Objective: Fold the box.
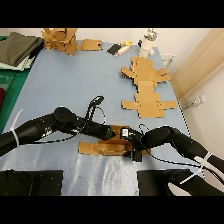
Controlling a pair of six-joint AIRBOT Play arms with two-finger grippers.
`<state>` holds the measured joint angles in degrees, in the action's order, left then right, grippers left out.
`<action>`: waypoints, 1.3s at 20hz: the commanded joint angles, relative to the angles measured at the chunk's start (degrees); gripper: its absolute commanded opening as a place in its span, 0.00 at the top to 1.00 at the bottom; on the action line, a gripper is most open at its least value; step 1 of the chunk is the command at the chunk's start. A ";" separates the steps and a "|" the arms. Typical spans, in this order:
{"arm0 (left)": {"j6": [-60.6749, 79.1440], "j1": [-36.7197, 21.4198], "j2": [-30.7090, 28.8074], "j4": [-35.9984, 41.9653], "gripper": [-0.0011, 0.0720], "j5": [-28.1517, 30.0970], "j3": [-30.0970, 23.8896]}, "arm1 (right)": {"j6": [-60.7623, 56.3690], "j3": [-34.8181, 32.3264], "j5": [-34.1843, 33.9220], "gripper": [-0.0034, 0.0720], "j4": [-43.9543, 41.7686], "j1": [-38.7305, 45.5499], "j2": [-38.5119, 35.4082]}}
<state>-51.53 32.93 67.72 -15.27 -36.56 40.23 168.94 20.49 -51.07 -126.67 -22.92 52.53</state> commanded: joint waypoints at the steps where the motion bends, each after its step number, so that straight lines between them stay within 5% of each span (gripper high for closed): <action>1: 0.26 -0.13 3.10 -0.42 0.97 5.05 1.27 | -0.02 -0.04 0.04 0.30 -0.02 -0.07 0.00; 8: -1.22 -0.15 9.11 -4.98 0.97 4.87 1.27 | -0.02 -0.04 0.02 0.30 -0.02 -0.04 0.00; 19: -2.12 -0.42 9.42 -7.06 0.97 4.09 1.46 | -0.02 -0.04 0.07 0.30 0.00 -0.04 0.00; 26: 14.21 -9.60 3.37 -4.09 0.98 -14.78 2.91 | -0.02 -0.02 0.04 0.30 0.46 -0.04 -0.11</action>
<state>-45.91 27.16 73.89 -20.67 -42.46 42.98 168.94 20.47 -51.03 -126.50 -22.92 52.49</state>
